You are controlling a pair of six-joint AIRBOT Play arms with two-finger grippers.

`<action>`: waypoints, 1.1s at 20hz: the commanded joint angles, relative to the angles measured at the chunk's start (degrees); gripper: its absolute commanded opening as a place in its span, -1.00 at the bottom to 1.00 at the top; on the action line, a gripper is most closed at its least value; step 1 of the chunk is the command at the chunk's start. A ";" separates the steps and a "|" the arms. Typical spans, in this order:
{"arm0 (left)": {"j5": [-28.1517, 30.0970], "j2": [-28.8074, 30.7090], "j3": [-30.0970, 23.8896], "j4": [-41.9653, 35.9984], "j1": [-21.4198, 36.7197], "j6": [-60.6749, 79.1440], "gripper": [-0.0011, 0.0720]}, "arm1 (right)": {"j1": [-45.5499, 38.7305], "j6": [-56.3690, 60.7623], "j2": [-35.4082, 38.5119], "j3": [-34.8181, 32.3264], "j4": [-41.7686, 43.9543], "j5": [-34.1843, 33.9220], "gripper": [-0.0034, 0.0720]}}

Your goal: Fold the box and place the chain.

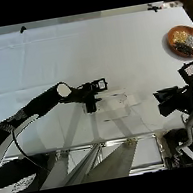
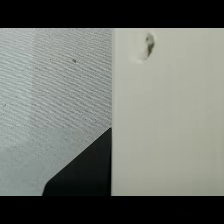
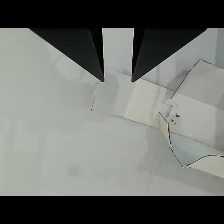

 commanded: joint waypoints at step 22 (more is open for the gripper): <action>3.96 2.19 0.02 8.61 -0.02 -4.90 -0.96 | 0.07 0.00 0.02 0.00 -0.02 0.13 -0.39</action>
